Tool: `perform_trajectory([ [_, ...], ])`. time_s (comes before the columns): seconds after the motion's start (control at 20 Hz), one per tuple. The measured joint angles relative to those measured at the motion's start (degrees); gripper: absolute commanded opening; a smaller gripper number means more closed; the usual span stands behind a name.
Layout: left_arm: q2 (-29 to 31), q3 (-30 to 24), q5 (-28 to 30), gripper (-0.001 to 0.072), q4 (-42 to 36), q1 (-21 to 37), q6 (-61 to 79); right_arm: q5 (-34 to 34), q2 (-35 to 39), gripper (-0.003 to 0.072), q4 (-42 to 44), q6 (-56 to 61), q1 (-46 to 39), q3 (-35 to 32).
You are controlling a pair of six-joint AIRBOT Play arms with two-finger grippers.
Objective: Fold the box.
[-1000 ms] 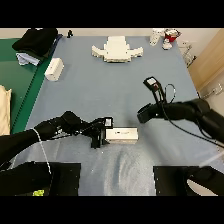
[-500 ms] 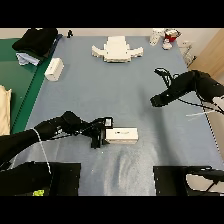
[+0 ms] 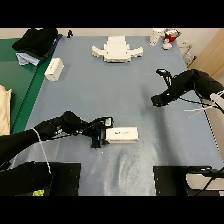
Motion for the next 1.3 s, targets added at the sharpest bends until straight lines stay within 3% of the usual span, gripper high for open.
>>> perform_trajectory([
  [0.25,6.1,0.0,-0.2,0.0450,6.1,7.6,-16.3,0.0,-0.1,0.0003,0.0,0.1,-0.1,0.0],
  [0.5,16.8,0.0,-2.2,0.0451,19.2,28.4,-37.9,0.0,-0.1,0.0003,0.0,0.2,-0.1,0.0],
  [0.75,20.1,0.2,-4.0,0.0451,25.1,49.9,-46.6,0.0,-0.1,0.0003,0.0,0.2,-0.1,0.0],
  [0.85,18.8,0.8,-1.3,0.0451,25.9,54.6,-47.8,0.0,-0.1,0.0003,0.0,0.2,-0.1,0.0],
  [1.05,11.4,5.3,6.0,0.0451,25.7,57.6,-48.0,0.0,-0.1,0.0003,0.0,0.2,-0.1,0.0],
  [1.3,-4.0,17.7,10.1,0.0451,25.0,58.1,-47.8,0.0,-0.1,0.0004,0.0,0.2,-0.1,0.0],
])
